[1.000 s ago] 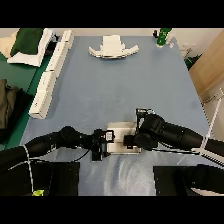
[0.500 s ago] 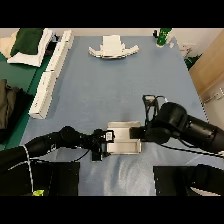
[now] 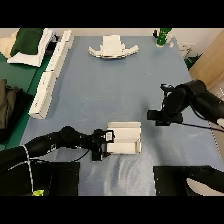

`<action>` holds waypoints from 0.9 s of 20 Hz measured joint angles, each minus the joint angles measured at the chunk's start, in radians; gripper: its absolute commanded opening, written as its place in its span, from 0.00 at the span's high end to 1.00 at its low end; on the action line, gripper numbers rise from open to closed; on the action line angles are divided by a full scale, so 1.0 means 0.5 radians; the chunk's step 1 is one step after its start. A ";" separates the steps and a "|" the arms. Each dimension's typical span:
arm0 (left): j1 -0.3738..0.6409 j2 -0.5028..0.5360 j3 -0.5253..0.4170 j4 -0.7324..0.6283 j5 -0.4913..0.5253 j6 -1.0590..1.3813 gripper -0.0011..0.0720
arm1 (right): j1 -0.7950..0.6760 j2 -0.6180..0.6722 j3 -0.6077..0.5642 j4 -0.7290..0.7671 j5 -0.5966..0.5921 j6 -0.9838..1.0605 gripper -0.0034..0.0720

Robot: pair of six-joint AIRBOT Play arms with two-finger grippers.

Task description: Fold the box.

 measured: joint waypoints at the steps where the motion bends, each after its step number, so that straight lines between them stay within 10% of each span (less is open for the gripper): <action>1: 0.000 0.000 0.000 0.000 -0.001 0.000 0.32 | -0.139 -0.089 0.010 0.216 0.020 -0.192 0.95; 7: 0.000 0.000 0.000 0.000 -0.001 0.001 0.32 | -0.567 -0.662 0.193 1.238 -0.260 -1.073 0.95; 18: 0.000 0.000 0.000 0.000 -0.001 0.001 0.32 | -0.200 -0.797 0.305 1.453 -0.700 -1.638 0.95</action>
